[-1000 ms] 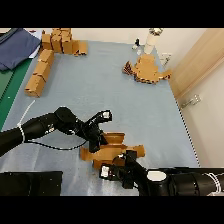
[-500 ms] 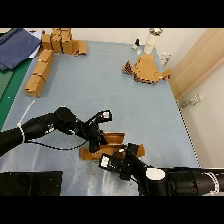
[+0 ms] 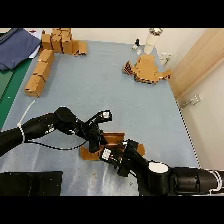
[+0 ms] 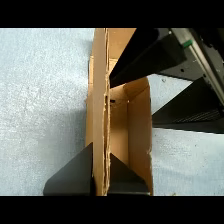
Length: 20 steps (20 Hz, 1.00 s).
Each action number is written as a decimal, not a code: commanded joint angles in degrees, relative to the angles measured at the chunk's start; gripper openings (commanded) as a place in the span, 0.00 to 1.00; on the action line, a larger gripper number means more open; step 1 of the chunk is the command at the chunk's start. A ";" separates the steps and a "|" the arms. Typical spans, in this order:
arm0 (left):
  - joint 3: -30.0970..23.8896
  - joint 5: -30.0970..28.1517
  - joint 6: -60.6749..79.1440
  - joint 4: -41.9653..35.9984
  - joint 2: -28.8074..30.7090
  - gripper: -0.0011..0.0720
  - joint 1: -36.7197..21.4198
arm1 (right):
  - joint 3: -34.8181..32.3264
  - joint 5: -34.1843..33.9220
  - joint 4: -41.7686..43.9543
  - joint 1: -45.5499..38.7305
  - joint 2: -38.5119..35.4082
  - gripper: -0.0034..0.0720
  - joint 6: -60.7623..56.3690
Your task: Fold the box.
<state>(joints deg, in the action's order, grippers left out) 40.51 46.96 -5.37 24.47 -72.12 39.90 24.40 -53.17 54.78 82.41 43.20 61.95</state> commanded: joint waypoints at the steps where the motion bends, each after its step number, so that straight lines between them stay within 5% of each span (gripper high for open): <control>1: 0.02 0.00 0.00 0.00 -0.02 0.03 0.02 | -0.68 0.46 0.42 -2.51 -0.55 1.00 2.71; 11: 0.02 0.07 0.00 0.00 -0.02 0.03 0.02 | -1.84 -3.34 5.70 -3.52 -9.31 1.00 7.10; 17: 0.02 0.04 0.00 0.00 -0.02 0.03 0.02 | -2.84 -0.57 2.29 -5.40 -9.73 1.00 9.46; 20: 0.02 0.02 0.00 0.00 -0.02 0.03 0.02 | -3.30 4.83 9.27 -12.15 -10.99 1.00 20.83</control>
<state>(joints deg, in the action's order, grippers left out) 40.51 46.96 -5.37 24.45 -72.12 39.94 21.41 -52.64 59.42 74.78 33.12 73.91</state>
